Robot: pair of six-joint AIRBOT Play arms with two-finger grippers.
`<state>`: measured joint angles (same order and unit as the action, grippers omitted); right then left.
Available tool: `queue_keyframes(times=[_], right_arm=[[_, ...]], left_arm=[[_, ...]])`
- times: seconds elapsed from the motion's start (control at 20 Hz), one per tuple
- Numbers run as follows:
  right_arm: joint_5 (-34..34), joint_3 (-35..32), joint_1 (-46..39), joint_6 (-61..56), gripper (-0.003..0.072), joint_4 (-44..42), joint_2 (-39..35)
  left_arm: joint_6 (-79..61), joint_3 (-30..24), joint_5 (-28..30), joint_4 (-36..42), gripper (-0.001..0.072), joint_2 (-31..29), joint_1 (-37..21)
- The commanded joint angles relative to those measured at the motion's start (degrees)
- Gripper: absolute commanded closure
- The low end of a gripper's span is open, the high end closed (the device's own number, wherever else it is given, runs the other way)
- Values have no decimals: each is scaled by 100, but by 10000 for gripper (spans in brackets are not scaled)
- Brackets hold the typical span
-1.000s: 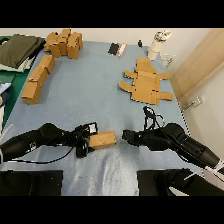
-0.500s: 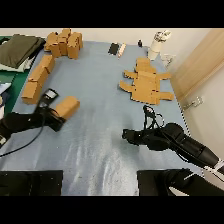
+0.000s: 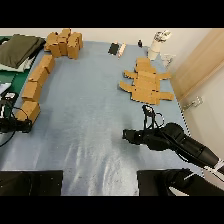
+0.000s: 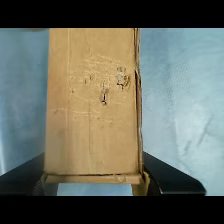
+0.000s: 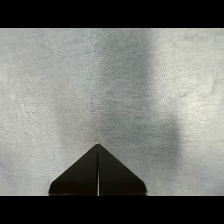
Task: Fold the box.
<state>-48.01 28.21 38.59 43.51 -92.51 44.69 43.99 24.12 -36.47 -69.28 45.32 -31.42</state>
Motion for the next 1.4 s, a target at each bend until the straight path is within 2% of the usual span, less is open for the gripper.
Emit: queue_keyframes(times=[0.0, 0.5, 0.8, 0.85, 0.95, 1.1, 1.35], right_arm=[[0, 4, 2, 11, 684, 9, 0], [33, 4, 2, 7, 684, 11, 0], [107, 4, 2, 7, 684, 9, 0], [107, 4, 2, 7, 683, 9, 0], [103, 4, 2, 7, 683, 7, 0], [72, 4, 2, 9, 683, -146, 0], [-155, 4, 4, 13, 683, -144, 0]], left_arm=[[306, 24, -98, -448, 177, 271, -170], [557, 988, 286, -393, 177, 1596, -181], [538, 1222, 289, -313, 173, 2103, -177], [540, 1222, 240, -315, 12, 2131, -179], [538, 1224, 98, -387, 9, 2131, -190], [776, 1270, -612, -796, 9, 1980, -190], [1488, 1329, -2479, -1720, 9, 1390, -190]])
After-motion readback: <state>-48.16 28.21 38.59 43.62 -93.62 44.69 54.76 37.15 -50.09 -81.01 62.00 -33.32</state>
